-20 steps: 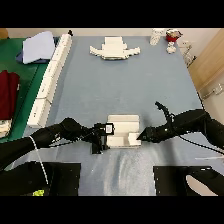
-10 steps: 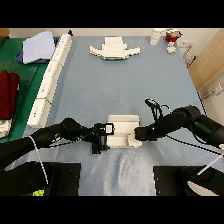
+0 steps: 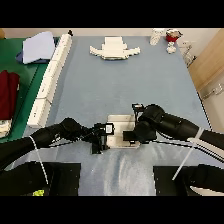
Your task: Fold the box.
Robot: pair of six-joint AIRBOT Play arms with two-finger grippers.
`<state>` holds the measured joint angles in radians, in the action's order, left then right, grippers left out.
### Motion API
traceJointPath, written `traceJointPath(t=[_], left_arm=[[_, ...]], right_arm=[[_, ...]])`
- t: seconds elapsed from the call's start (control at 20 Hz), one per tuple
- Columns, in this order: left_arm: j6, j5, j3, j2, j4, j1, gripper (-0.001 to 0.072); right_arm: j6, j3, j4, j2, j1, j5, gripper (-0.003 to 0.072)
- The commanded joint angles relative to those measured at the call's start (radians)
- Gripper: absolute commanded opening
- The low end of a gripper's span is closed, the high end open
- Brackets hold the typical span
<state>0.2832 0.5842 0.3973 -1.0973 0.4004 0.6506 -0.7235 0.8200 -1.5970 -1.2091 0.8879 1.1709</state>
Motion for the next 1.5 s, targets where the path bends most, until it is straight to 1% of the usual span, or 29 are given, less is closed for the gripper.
traceJointPath(t=[0.0,0.15,0.2,0.25,0.3,0.35,0.65,0.7,0.75,0.8,0.95,1.05,1.1,1.15,1.25,1.3,1.35,1.45], left_arm=[[0.0,0.0,0.0,0.0,0.0,0.0,0.0362],[0.0,0.0,0.001,0.0,0.0,0.0,0.0363],[0.0,0.0,0.001,0.0,0.0,0.0,0.0362],[0.0,0.0,0.001,0.0,0.0,0.0,0.0362],[0.0,0.0,0.001,0.0,0.0,0.0,0.0362],[0.0,0.0,0.001,0.0,0.0,0.0,0.0362],[0.0,0.0,0.001,0.0,0.0,0.0,0.0362],[0.0,0.0,0.001,0.0,0.0,0.0,0.0362],[0.0,0.0,0.001,0.0,0.0,0.0,0.0363],[0.0,0.0,0.0,0.0,0.0,0.0,0.0362],[0.0,0.0,0.0,0.0,0.0,0.0,0.0362],[0.0,0.0,0.001,0.0,0.0,0.0,0.0362],[0.0,0.0,0.001,0.0,0.0,0.0,0.0362],[0.0,0.0,0.001,0.0,0.0,0.0,0.0362],[0.0,0.0,0.001,0.0,0.0,0.0,0.0362],[0.0,0.0,0.001,0.0,0.0,0.0,0.0363],[0.0,0.0,0.001,0.0,0.0,0.0,0.0362],[0.0,0.0,0.001,0.0,0.0,0.0,0.0362]], right_arm=[[0.074,0.026,0.04,-0.07,0.025,0.009,0.0309],[0.081,0.026,0.051,-0.069,0.025,0.008,0.0292],[0.081,0.026,0.053,-0.069,0.025,0.008,0.0256],[0.08,0.026,0.053,-0.069,0.026,0.008,0.0127],[0.08,0.026,0.052,-0.069,0.025,0.008,0.0025],[0.08,0.026,0.052,-0.069,0.025,0.008,0.0005],[0.08,0.026,0.045,-0.068,0.026,0.013,0.0012],[0.08,0.027,0.029,-0.065,0.025,0.026,0.0189],[0.08,0.034,0.007,-0.063,0.021,0.053,0.042],[0.08,0.044,0.002,-0.057,0.022,0.077,0.048],[0.08,0.086,0.041,-0.02,0.017,0.138,0.048],[0.076,0.126,0.064,0.026,0.001,0.206,0.0479],[0.064,0.146,0.067,0.052,-0.009,0.235,0.0453],[0.047,0.164,0.07,0.081,-0.023,0.256,0.0375],[0.012,0.172,0.111,0.14,-0.068,0.267,0.0252],[-0.019,0.172,0.151,0.154,-0.105,0.279,0.0096],[-0.063,0.171,0.193,0.154,-0.158,0.29,0.0005],[-0.179,0.152,0.182,0.129,-0.284,0.271,0.0004]])
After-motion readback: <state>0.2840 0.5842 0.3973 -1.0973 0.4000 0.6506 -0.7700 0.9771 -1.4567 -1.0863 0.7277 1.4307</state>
